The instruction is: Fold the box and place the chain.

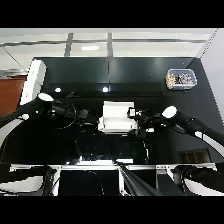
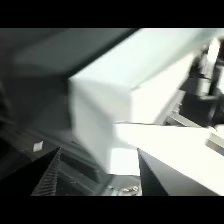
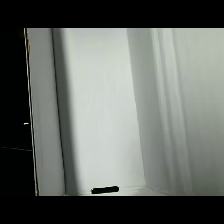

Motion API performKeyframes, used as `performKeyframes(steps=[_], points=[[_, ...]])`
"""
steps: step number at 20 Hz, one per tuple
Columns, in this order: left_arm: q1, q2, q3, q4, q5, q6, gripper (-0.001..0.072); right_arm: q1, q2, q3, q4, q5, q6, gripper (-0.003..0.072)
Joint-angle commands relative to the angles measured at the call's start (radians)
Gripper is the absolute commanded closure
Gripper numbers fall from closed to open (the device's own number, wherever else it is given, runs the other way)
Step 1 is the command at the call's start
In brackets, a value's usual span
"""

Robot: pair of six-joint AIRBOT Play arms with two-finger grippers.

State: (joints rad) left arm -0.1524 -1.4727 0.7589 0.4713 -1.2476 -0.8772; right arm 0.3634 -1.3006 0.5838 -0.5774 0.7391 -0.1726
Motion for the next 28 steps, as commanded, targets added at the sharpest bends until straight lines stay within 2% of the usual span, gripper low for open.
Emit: performKeyframes(steps=[1,5,6,8,14,15,16,19,28], points=[[-0.058,-0.003,0.058,-0.001,-0.024,-0.011,0.0164,0.0,0.001,0.001,0.0,0.0,0.0,0.0678],[-0.179,-0.002,0.126,0.162,0.044,-0.171,0.0171,0.0,0.001,0.001,0.0,0.0,0.0,0.0678],[-0.204,-0.002,0.146,0.226,0.064,-0.262,0.0207,0.0,0.001,0.001,0.0,0.0,0.0,0.0678],[-0.241,-0.002,0.183,0.296,0.093,-0.349,0.0211,0.0,0.001,0.001,0.0,0.0,0.0,0.0678],[-0.257,-0.002,0.222,0.293,0.1,-0.397,0.0223,0.0,0.001,0.001,0.0,0.0,0.0,0.0678],[-0.258,-0.003,0.222,0.294,0.099,-0.411,0.0293,0.0,0.001,0.001,0.0,0.0,0.0,0.0677],[-0.259,-0.003,0.222,0.295,0.097,-0.411,0.0312,0.0,0.001,0.001,0.0,0.0,0.0,0.0677],[-0.262,-0.003,0.222,0.296,0.097,-0.438,0.0312,0.0,0.001,0.001,0.0,0.0,0.0,0.0677],[-0.328,-0.014,0.222,0.362,0.206,-0.523,0.0312,0.0,0.001,0.001,0.0,0.0,0.0,0.0678]])
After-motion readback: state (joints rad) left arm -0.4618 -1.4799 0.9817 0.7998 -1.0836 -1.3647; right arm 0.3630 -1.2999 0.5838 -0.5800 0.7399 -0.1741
